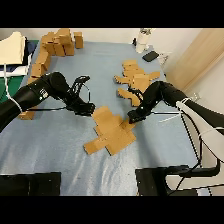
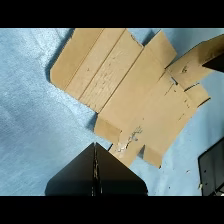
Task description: Fold the box.
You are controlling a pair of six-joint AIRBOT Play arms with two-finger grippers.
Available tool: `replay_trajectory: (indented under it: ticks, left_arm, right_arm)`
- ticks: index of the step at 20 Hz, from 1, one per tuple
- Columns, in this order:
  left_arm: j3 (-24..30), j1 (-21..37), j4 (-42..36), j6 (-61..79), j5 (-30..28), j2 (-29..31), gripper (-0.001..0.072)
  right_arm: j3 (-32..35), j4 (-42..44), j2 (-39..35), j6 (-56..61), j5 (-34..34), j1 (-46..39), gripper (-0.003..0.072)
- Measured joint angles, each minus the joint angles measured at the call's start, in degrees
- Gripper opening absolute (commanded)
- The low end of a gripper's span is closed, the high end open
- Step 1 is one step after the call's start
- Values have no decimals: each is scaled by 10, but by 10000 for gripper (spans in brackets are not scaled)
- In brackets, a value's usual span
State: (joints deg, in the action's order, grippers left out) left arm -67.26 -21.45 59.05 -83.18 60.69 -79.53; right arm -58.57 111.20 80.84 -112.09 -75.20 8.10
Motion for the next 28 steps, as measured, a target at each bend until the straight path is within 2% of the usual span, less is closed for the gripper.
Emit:
replay_trajectory:
  ticks: [3, 6, 12, 17, 18, 19, 20, 28]
  left_arm:
    - [0, 0, -2, 0, 0, 0, 11]
    - [0, 1, -8, 7, 2, 0, 11]
    - [0, 33, -46, 43, 20, 0, 11]
    - [0, 76, -85, 68, 34, 0, 16]
    - [0, 82, -89, 72, 35, 0, 265]
    - [0, 86, -93, 76, 38, 0, 578]
    - [0, 89, -95, 80, 38, 0, 609]
    - [12, 123, -87, 90, 48, 0, 610]
  right_arm:
    - [-5, 22, 4, -23, -26, -1, 5]
    - [16, 92, -2, -35, -18, 1, 5]
    - [146, 256, -54, -37, 114, 37, 5]
    - [230, 308, -113, -12, 238, 96, 5]
    - [239, 311, -124, -9, 254, 106, 5]
    - [248, 312, -136, -9, 270, 118, 5]
    - [256, 315, -148, -12, 282, 129, 5]
    - [344, 304, -271, -48, 320, 168, 5]
